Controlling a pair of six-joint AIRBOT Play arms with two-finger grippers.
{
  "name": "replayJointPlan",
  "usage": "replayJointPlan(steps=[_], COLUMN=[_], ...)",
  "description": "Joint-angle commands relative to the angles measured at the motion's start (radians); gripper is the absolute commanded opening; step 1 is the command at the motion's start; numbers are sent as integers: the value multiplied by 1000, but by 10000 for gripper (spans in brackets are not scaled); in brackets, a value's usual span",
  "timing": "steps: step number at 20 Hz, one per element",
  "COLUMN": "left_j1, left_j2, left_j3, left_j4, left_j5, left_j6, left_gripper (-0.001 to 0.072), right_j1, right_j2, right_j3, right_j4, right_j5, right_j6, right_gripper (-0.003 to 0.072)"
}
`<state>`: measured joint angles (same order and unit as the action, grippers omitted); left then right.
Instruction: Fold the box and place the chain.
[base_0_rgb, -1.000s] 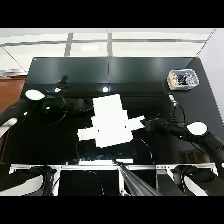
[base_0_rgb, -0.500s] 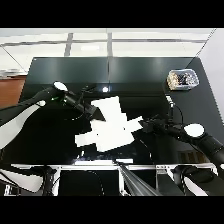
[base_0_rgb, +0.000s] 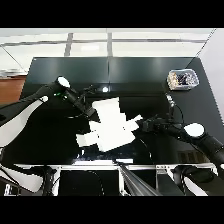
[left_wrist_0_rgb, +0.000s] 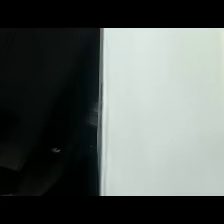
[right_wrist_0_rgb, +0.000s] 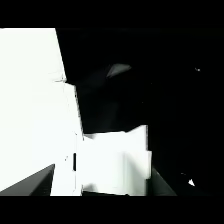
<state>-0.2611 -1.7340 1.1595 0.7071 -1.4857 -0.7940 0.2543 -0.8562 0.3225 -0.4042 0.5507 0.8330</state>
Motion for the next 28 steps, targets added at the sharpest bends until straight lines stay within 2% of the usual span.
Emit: replayJointPlan(steps=[1, 3, 5, 6, 7, 9, 10, 11, 12, 15, 18, 23, 28], left_j1=[-1, -5, -19, -33, -55, -131, -165, -192, -206, -237, -262, -271, -274], left_j2=[23, 90, 214, 298, 398, 555, 593, 603, 592, 520, 436, 358, 340], left_j3=[23, 14, -43, -104, -187, -328, -364, -378, -378, -378, -377, -330, -327], left_j4=[27, 26, 24, 21, 16, 16, 18, 18, 18, 23, 43, 45, 51], left_j5=[-26, -52, 9, 90, 226, 555, 668, 723, 726, 716, 778, 766, 737], left_j6=[-29, -8, 18, 56, 117, 318, 430, 555, 643, 695, 750, 750, 750], left_gripper=[23, 22, 22, 22, 23, 28, 28, 28, 27, 27, 27, 27, 27], right_j1=[-71, -159, -234, -262, -282, -298, -298, -298, -298, -295, -257, -129, -8], right_j2=[1, 1, 1, 1, 1, 1, 1, 1, 1, 0, 0, -5, -8], right_j3=[72, 195, 306, 345, 366, 375, 374, 374, 374, 372, 352, 183, 79], right_j4=[-134, -310, -453, -504, -531, -523, -504, -492, -488, -464, -458, -370, -381], right_j5=[92, 256, 380, 411, 413, 394, 389, 393, 401, 425, 459, 271, 224], right_j6=[1, 1, 0, 0, 0, 0, 1, 1, 1, 4, -221, -526, -768], right_gripper=[699, 698, 698, 698, 698, 698, 698, 698, 698, 698, 698, 698, 698])
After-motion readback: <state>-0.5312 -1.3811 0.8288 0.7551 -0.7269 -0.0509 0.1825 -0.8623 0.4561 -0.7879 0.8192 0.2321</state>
